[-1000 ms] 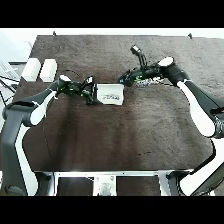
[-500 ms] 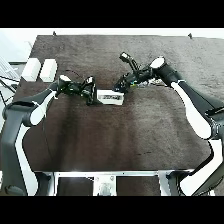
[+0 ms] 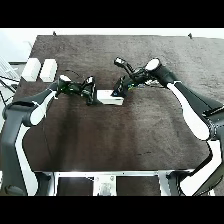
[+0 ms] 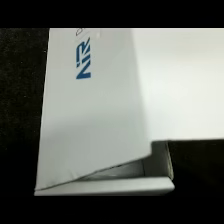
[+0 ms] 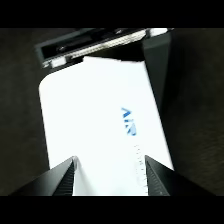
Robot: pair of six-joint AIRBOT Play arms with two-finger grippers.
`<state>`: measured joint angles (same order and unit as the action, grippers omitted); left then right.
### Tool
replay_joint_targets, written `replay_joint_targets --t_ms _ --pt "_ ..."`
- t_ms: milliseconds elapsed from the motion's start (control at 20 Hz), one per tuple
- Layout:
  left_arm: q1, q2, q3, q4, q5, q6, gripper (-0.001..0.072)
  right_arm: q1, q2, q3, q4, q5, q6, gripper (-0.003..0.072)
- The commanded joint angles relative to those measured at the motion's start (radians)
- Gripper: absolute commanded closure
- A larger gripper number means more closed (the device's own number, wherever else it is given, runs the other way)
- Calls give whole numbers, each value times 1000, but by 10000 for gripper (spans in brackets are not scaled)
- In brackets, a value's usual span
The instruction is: Fold the box and place the chain.
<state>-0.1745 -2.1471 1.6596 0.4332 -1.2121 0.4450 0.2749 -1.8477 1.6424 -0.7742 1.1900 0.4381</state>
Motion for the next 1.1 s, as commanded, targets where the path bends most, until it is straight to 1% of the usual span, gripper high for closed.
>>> replay_joint_targets --t_ms 0,250,300,350,500,900,950,1050 --pt "1 0 0 0 0 0 421 5 -2 1 -13 -49 -26 166" --pt "1 0 0 0 0 0 421 5 -11 1 -39 -44 -27 166" --pt "1 0 0 0 0 0 421 6 -13 1 -39 -33 -29 165" --pt "1 0 0 0 0 0 421 6 -11 2 -34 -18 -36 145" --pt "1 0 0 0 0 0 421 4 -11 19 7 37 -58 144" --pt "1 0 0 0 0 0 421 5 -20 26 -1 37 -85 142" --pt "1 0 0 0 0 0 421 5 -27 26 -4 39 -109 120" --pt "1 0 0 0 0 0 421 5 -41 26 -5 33 -166 110"
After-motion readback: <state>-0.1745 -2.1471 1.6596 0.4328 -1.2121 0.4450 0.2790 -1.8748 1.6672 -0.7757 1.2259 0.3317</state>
